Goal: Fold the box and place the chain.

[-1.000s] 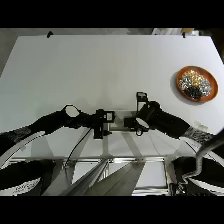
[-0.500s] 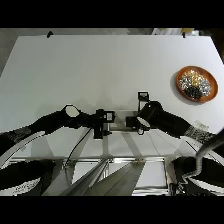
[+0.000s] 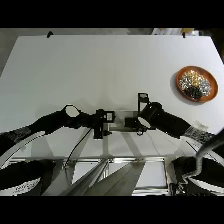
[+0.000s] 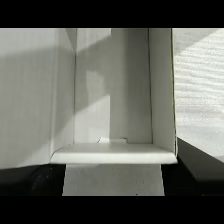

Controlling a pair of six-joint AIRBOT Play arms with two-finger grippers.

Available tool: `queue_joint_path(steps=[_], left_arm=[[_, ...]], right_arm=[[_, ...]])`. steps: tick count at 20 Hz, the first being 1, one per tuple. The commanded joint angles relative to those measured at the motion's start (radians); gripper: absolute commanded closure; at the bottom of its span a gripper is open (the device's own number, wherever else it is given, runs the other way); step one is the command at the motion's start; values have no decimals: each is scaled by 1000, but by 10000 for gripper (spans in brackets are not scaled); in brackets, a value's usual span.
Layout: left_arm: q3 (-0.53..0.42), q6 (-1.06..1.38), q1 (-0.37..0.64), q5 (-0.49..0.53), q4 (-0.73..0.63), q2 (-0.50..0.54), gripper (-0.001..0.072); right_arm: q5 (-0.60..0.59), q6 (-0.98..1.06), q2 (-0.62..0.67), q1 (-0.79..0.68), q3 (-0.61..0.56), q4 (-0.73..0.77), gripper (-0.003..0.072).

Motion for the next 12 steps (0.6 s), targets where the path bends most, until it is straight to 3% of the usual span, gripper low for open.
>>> queue_joint_path(steps=[1, 8, 10, 12], left_arm=[[0, 2, 0, 0, 0, 0, 505], [0, 2, 0, 0, 1, 0, 505], [0, 2, 0, 0, 0, 0, 505], [0, 2, 0, 0, 0, 0, 505]], right_arm=[[16, -84, 11, 4, -4, -3, 450], [91, -346, 219, 24, -4, -27, 444], [87, -406, 306, 2, -2, -37, 370], [120, -468, 375, -59, 16, -37, 368]])
